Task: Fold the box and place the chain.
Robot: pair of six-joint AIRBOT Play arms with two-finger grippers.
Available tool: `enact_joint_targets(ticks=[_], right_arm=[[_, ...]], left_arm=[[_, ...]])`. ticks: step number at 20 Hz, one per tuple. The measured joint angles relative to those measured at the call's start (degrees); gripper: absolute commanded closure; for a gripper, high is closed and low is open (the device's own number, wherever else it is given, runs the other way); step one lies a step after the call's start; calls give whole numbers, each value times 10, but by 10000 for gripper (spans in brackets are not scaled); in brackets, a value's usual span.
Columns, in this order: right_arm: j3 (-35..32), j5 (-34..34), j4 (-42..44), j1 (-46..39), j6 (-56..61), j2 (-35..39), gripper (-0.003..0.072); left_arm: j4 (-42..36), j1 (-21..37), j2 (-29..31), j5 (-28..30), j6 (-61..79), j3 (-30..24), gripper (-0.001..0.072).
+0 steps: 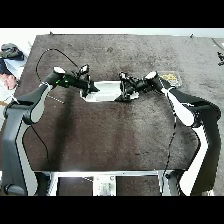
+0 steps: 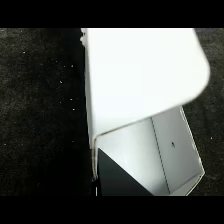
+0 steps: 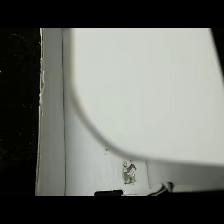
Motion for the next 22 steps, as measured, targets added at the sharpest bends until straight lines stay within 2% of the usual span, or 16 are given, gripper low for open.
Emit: enact_joint_targets(ticks=[16, 17, 18, 22], right_arm=[[1, 3, 0, -1, -2, -2, 91], [1, 2, 0, -1, -2, -2, 150], [1, 1, 0, -2, -2, -2, 174], [1, 2, 0, -4, -2, -2, 173]], left_arm=[[-2, 0, 0, 0, 0, 0, 698], [-2, 0, 0, 0, 0, 0, 698], [-2, 0, 0, 0, 0, 0, 698], [-2, 0, 0, 0, 0, 0, 698]])
